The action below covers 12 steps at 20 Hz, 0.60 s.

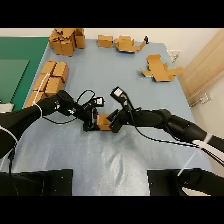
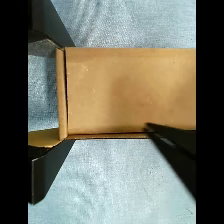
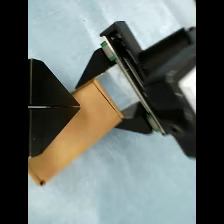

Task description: Fold the box.

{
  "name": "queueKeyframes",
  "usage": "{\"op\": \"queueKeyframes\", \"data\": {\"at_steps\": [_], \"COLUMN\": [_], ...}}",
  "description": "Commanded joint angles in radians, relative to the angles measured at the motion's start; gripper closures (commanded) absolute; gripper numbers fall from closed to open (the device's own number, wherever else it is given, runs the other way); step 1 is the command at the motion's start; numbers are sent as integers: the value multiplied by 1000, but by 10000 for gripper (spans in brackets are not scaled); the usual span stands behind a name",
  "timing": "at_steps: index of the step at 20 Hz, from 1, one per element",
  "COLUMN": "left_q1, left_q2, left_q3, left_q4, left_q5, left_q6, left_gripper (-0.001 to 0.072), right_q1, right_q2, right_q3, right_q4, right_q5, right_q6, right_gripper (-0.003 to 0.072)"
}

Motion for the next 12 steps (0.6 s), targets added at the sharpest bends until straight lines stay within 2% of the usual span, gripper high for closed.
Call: {"op": "queueKeyframes", "data": {"at_steps": [1, 4, 8, 12], "left_q1": [1, 2, 3, 3], "left_q2": [1, 20, 115, 296], "left_q3": [0, 0, 3, 2], "left_q4": [1, 0, 1, 76], "left_q5": [2, 10, 101, 293], "left_q6": [2, -36, -247, -555], "left_gripper": [362, 363, 363, 361], "right_q1": [-20, -61, -116, -164], "right_q2": [105, 198, 302, 404], "right_q3": [1, 0, -25, -89], "right_q4": [-160, -429, -741, -826], "right_q5": [33, -58, -220, -261], "right_q6": [133, 365, 596, 684], "right_gripper": [684, 684, 684, 683]}}
